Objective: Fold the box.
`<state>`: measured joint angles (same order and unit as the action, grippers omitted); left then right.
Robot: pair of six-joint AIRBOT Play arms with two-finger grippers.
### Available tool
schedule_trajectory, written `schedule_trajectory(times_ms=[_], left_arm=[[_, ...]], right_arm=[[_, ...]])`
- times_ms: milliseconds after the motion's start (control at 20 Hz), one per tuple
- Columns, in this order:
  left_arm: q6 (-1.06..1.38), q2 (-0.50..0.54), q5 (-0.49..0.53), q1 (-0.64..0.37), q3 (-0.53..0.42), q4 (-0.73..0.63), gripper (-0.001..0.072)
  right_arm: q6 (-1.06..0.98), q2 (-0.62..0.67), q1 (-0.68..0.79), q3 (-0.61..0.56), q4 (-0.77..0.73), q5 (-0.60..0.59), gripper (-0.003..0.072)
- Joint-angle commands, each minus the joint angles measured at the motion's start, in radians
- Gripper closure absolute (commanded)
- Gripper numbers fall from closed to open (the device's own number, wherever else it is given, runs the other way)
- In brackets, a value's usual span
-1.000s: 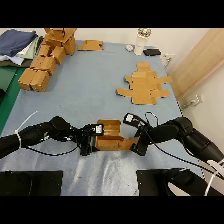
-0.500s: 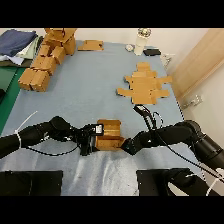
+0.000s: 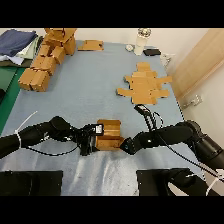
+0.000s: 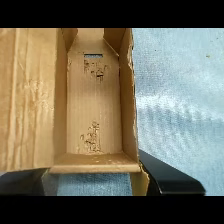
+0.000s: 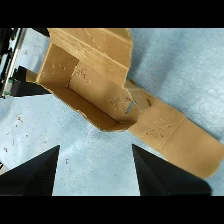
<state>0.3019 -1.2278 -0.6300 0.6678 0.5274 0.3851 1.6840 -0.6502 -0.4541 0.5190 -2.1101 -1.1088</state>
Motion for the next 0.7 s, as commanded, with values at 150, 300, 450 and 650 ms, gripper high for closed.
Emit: schedule_trajectory(times_ms=[150,300,450,650], left_arm=[[0.0,0.0,0.0,0.0,0.001,0.0,0.0263],[0.0,0.0,0.0,0.0,0.001,0.0,0.0262],[0.0,0.0,0.0,0.0,0.001,0.0,0.0263],[0.0,0.0,0.0,0.0,0.001,0.0,0.0262]], right_arm=[[-0.001,0.001,-0.001,0.001,-0.003,0.0,-0.0028],[-0.001,0.001,-0.001,0.001,-0.002,0.0,-0.0028],[0.0,0.001,-0.001,0.001,-0.002,0.004,-0.0028],[-0.002,0.001,-0.001,0.001,-0.016,0.116,-0.0027]])
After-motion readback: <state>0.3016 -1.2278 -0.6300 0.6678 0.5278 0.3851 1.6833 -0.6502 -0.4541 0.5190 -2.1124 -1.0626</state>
